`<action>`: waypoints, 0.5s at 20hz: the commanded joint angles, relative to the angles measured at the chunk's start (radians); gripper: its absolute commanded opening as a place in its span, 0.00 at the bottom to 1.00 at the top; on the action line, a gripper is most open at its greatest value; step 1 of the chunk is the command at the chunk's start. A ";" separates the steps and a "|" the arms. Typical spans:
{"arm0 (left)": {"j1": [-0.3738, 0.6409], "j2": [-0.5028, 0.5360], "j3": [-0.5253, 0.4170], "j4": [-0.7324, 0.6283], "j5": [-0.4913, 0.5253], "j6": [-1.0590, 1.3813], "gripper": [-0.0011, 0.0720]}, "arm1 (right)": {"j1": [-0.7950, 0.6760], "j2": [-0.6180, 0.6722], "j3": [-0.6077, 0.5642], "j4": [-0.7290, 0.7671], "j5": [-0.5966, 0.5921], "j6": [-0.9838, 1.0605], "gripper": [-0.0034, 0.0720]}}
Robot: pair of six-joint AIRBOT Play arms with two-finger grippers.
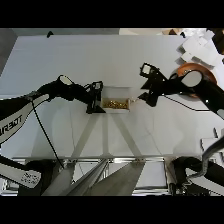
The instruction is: Fold the box and place the chain.
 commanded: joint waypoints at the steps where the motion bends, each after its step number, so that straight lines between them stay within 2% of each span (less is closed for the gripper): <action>1: 0.000 0.001 0.000 0.000 0.000 0.000 0.30 | -0.112 -0.086 -0.001 0.116 0.081 -0.412 0.65; 7: 0.000 0.001 0.000 0.000 0.000 0.000 0.30 | -0.056 -0.272 0.001 0.130 0.029 -0.517 0.65; 10: 0.000 0.001 0.000 0.000 0.000 0.000 0.30 | -0.020 -0.323 0.002 0.198 -0.026 -0.521 0.65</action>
